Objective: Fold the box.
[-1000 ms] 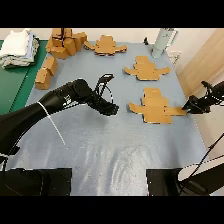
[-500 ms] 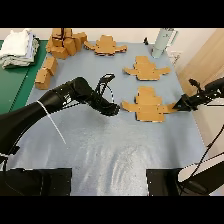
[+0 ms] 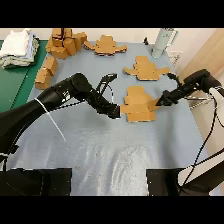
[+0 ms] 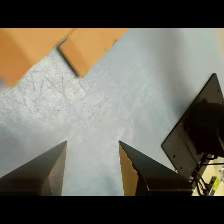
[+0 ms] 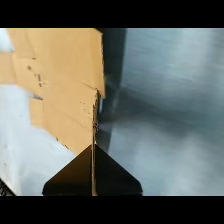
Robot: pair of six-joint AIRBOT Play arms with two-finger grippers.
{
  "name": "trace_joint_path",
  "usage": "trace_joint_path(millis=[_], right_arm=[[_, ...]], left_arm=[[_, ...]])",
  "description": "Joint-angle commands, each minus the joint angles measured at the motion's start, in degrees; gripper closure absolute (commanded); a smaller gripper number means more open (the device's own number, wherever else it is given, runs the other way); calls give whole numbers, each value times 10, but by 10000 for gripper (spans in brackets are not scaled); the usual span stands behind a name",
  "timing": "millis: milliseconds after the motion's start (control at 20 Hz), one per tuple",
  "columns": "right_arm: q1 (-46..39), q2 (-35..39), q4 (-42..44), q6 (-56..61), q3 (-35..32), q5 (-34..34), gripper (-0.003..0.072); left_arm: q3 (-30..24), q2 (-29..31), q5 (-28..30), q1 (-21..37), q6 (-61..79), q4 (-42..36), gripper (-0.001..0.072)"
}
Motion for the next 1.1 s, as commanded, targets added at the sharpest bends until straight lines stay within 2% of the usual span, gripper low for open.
trace_joint_path(millis=[0,100,250,400,550,600,700,850,1000,1050], right_arm=[[68,56,70,10,-69,54,687],[111,124,96,29,-166,133,687],[178,221,98,95,-306,185,687],[243,328,99,191,-434,252,687],[316,423,86,271,-535,332,684],[328,436,80,278,-549,337,674],[326,439,62,278,-546,341,435],[306,413,17,275,-511,338,437],[302,369,35,234,-482,299,467],[302,354,56,206,-476,290,518]], left_arm=[[-7,0,-37,34,45,-9,238],[-24,0,-61,75,78,-43,237],[-52,0,-82,143,123,-86,237],[-67,0,-82,198,139,-85,236],[-67,-2,-90,224,162,-83,237],[-67,-2,-89,227,162,-83,238],[-67,-2,-90,227,162,-83,237],[-67,-2,-90,227,162,-83,237],[-67,-2,-103,227,162,-83,237],[-67,-2,-110,227,162,-83,237]])
